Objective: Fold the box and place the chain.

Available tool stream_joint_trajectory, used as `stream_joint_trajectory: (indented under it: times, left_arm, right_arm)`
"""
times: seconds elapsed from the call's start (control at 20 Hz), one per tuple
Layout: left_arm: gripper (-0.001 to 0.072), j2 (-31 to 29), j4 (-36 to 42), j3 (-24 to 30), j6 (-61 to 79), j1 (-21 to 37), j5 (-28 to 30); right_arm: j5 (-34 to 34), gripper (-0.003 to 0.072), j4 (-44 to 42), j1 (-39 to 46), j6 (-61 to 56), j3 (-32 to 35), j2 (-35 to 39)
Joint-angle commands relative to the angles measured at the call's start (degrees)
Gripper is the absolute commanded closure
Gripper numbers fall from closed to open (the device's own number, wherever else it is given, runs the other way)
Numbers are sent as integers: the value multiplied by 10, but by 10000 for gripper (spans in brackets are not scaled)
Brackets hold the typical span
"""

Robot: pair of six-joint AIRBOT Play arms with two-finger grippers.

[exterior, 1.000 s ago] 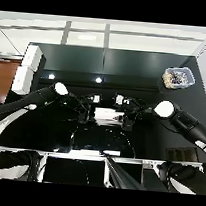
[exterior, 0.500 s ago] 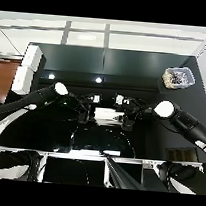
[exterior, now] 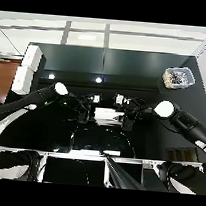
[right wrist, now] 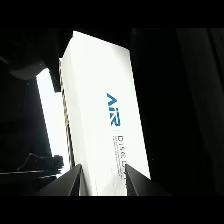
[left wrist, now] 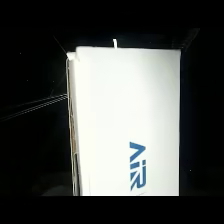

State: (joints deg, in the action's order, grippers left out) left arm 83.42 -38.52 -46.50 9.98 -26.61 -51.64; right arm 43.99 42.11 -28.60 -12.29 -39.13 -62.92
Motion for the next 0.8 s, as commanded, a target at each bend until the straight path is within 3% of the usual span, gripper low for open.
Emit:
stream_joint_trajectory:
  times: [0.0,0.75]
  left_arm:
    - [265,0,0,0,0,0,0]
    - [266,0,0,0,0,0,0]
  right_arm:
    - [-11,392,-1,0,-1,0,0]
    - [8,390,0,0,-8,0,-9]
